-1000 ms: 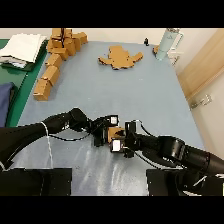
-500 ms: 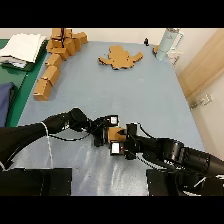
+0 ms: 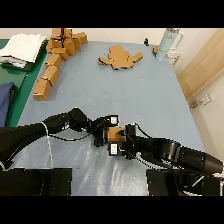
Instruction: Fold the box.
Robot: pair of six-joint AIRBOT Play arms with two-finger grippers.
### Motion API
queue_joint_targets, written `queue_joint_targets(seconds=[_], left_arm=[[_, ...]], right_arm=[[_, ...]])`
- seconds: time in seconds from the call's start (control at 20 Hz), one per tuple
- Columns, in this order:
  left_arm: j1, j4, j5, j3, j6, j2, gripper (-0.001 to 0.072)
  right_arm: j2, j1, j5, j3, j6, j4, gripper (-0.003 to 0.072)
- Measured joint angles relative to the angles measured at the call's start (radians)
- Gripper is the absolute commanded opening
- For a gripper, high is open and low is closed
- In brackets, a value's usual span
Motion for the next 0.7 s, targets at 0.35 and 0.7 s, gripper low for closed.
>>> queue_joint_targets(seconds=[0.35, 0.7], left_arm=[[0.0, 0.0, 0.0, 0.0, 0.0, 0.0, 0.0404], [0.0, -0.001, 0.0, 0.0, -0.001, 0.0, 0.0403]], right_arm=[[-0.006, 0.0, 0.002, 0.0, 0.0, -0.084, 0.0319], [-0.006, 0.002, 0.004, 0.0, 0.0, -0.084, 0.022]])
